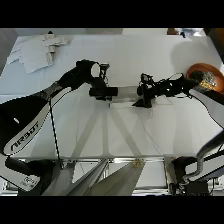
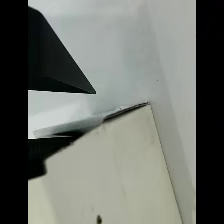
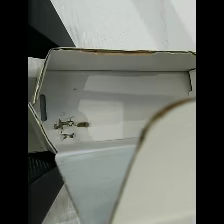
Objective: Fold the box and place the chain.
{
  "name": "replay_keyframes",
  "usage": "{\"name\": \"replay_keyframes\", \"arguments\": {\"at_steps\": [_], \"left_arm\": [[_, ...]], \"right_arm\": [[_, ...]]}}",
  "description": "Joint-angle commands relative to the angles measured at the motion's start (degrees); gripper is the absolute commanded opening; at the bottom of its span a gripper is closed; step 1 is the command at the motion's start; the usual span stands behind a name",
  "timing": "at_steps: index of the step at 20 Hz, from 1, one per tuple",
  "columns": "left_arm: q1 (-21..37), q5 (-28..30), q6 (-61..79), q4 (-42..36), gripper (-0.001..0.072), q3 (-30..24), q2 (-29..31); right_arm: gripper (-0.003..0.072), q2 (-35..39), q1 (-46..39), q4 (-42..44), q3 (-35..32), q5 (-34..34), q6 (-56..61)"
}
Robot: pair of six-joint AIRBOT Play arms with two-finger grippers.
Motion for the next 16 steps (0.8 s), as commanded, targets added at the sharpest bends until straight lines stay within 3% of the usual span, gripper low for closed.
{"name": "replay_keyframes", "arguments": {"at_steps": [1,16], "left_arm": [[-0.7,0.4,-4.6,3.0,0.0274,0.4,-0.2],[-4.5,2.3,-12.5,6.0,0.0281,2.4,-0.6]], "right_arm": [[0.0516,0.0,0.0,-0.1,0.1,-0.1,0.0],[0.0516,0.0,0.0,-0.1,0.0,-0.1,0.0]]}}
